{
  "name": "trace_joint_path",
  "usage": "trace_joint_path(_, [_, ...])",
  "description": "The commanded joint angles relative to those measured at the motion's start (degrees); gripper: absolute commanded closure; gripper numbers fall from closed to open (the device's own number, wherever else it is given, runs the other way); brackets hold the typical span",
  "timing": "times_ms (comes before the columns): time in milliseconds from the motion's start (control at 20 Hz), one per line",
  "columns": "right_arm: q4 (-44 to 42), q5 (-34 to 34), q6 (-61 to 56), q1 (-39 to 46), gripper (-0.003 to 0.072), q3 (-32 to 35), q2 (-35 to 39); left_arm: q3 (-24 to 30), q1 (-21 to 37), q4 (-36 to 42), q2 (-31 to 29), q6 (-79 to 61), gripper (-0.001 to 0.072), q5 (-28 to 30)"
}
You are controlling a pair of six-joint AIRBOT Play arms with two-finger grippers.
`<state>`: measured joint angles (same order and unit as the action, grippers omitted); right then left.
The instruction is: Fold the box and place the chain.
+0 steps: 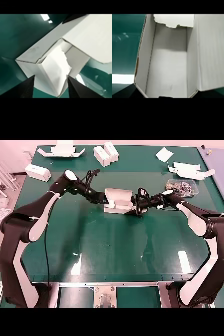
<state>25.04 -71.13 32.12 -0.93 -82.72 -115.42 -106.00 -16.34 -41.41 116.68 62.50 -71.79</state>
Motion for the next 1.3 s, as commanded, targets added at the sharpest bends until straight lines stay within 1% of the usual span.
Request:
trace_joint_path(0, [0.0,-0.1,0.0,0.0,0.0131,0.0,0.0,-1.7,-1.8,-4.7,0.0,3.7,0.0224,0.3])
trace_joint_path(150, [0.0,-0.1,0.0,0.0,0.0131,0.0,0.0,-2.0,-3.9,-9.3,0.0,7.3,0.0223,0.3])
trace_joint_path(350, [0.0,-0.1,0.0,0.0,0.0131,0.0,0.0,-2.3,-5.9,-11.4,0.0,11.7,0.0223,2.4])
trace_joint_path(550, [0.0,-0.1,0.0,0.0,0.0131,0.0,0.0,-5.4,-6.2,-15.0,0.0,17.8,0.0223,2.6])
trace_joint_path(750, [0.0,-0.1,0.0,0.0,0.0131,0.0,0.0,-6.1,-6.2,-15.1,0.0,20.4,0.0223,2.2])
trace_joint_path(850, [0.0,-0.1,0.0,0.0,0.0132,0.0,0.0,-6.3,-6.2,-13.6,0.0,20.4,0.0224,1.9])
trace_joint_path(950, [0.0,-0.1,0.0,0.0,0.0131,0.0,0.0,-6.3,-6.2,-11.7,0.0,20.4,0.0225,2.4])
trace_joint_path(1100, [0.0,-0.1,0.0,0.0,0.0131,0.0,0.0,-6.3,-6.2,-11.4,0.0,21.0,0.0224,3.3])
trace_joint_path(1150, [0.0,-0.1,0.0,0.0,0.0131,0.0,0.0,-6.3,-6.2,-11.4,0.0,23.7,0.0223,3.6])
trace_joint_path(1250, [0.0,-0.1,0.0,0.0,0.0131,0.0,0.0,-6.3,-6.2,-11.8,0.0,24.6,0.0223,4.5])
